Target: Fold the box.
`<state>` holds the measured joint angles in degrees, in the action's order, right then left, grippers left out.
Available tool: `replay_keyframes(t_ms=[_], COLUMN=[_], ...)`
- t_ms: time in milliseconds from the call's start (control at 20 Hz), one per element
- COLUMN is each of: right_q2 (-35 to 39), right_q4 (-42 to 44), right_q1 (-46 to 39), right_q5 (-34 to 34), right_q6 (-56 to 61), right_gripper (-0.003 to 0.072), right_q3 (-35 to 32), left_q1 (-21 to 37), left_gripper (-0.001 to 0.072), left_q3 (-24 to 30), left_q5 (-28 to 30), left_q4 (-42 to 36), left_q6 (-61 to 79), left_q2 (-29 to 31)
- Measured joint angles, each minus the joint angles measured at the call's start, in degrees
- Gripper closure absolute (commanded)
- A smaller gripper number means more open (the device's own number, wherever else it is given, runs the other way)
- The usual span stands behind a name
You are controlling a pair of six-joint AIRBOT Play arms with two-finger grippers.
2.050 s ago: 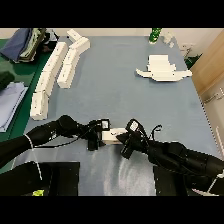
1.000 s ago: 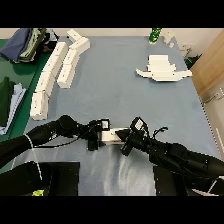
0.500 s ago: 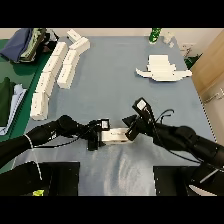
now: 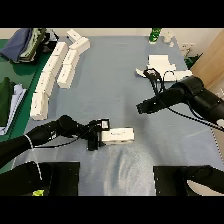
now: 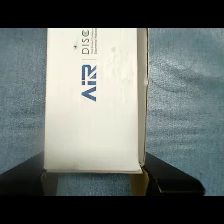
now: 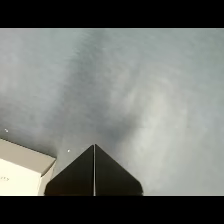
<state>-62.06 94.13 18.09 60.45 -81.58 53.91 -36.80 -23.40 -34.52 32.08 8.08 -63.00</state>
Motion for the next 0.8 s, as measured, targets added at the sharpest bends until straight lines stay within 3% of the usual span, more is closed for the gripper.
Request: replay_keyframes(t_ms=[250, 400, 550, 800], right_q2=[-2.56, -2.93, -3.10, -3.13], right_q4=[0.96, 1.14, 1.46, 1.49], right_q1=[-1.29, -1.49, -1.53, -1.55], right_q5=[6.67, 8.02, 8.68, 8.96], right_q6=[4.96, 5.86, 6.25, 6.54], right_gripper=[0.0677, 0.0677, 0.0677, 0.0677], right_q3=[2.60, 3.02, 3.17, 3.23], left_q1=[0.33, 3.56, 10.12, 26.77], left_gripper=[0.0262, 0.0262, 0.0262, 0.0262], left_q3=[-0.44, -1.86, -2.75, -3.17], left_q5=[0.13, 0.59, -2.23, -5.73], left_q4=[0.20, 2.34, 8.13, 23.87], left_q6=[-1.40, -10.91, -23.74, -48.78], left_q2=[0.13, 2.78, 8.81, 18.88])
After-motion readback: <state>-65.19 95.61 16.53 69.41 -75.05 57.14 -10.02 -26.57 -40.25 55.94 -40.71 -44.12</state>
